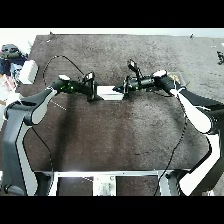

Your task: Fold the box and place the chain.

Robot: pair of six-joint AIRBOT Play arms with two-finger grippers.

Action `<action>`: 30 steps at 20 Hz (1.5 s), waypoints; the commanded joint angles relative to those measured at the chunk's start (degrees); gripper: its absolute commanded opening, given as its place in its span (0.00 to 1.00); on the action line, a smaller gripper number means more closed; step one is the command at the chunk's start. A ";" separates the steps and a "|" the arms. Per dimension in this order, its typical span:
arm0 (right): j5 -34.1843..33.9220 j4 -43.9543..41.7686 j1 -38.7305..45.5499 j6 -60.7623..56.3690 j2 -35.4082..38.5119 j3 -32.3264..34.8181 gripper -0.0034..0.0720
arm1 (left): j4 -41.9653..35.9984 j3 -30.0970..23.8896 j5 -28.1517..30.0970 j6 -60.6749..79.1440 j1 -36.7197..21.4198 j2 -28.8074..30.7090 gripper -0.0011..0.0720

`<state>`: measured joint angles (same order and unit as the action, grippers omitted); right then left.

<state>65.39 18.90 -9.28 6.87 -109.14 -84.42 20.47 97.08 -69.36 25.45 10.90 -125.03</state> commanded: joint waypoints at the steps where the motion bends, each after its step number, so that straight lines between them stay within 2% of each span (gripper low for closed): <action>1: -1.81 5.49 -0.07 -6.32 -0.04 -0.02 0.06 | 0.07 0.00 -0.09 0.07 0.00 -0.04 0.25; 11: -4.20 11.06 -0.31 -12.70 -1.49 -0.46 0.06 | 0.07 0.00 -0.09 0.09 0.00 -0.04 0.25; 17: -8.48 22.16 -3.80 -18.75 -1.66 -1.77 0.06 | 0.07 0.00 -0.09 0.07 0.00 -0.04 0.25; 19: -8.87 23.12 -3.85 -19.34 -1.60 -1.77 0.06 | 0.07 0.00 -0.09 0.07 0.00 -0.04 0.25; 21: -8.41 18.99 -3.28 -16.48 -0.59 -1.77 0.06 | 0.07 0.00 -0.09 0.07 0.00 -0.04 0.25; 25: -7.54 1.88 -2.08 -6.38 5.77 -1.75 0.06 | 0.07 0.00 -0.09 0.07 0.00 -0.04 0.25; 30: -4.94 -3.34 -0.61 -6.88 17.77 0.33 0.06 | 0.07 0.00 -0.11 0.07 0.00 -0.04 0.25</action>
<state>59.05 21.58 -10.85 -0.93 -97.97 -85.41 20.58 97.08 -69.76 25.65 10.96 -125.03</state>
